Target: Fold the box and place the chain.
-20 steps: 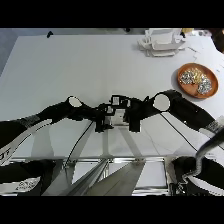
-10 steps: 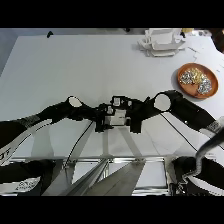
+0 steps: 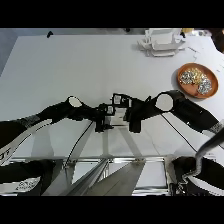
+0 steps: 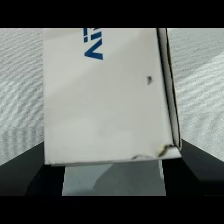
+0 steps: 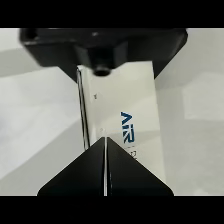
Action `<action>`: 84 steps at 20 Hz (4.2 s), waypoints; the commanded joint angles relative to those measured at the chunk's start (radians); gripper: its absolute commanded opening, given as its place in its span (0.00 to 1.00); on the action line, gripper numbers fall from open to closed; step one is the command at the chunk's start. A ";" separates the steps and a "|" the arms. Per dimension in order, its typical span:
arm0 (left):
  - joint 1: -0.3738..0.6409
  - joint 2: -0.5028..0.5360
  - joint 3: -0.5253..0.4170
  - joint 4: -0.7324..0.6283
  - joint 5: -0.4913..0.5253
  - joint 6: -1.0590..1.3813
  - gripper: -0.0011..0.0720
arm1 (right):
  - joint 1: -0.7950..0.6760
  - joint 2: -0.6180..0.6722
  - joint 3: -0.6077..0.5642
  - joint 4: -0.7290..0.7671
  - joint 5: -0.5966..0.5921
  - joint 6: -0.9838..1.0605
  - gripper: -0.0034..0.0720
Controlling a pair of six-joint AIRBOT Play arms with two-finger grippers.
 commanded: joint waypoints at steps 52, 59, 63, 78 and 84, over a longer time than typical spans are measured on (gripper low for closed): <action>0.000 0.000 0.000 0.000 -0.008 -0.001 0.39 | -0.681 0.245 -0.063 -0.388 0.365 1.044 0.07; 0.000 0.000 0.000 -0.001 -0.008 -0.001 0.39 | -0.681 0.245 -0.063 -0.388 0.365 1.044 0.07; 0.000 0.001 0.000 0.000 -0.008 -0.001 0.39 | -0.681 0.245 -0.063 -0.388 0.365 1.044 0.07; 0.093 0.212 0.000 -0.001 0.077 -0.284 0.02 | -0.681 0.245 -0.063 -0.388 0.365 1.044 0.07; 0.428 0.500 0.000 0.408 0.091 -0.943 0.02 | -0.681 0.245 -0.063 -0.388 0.365 1.044 0.07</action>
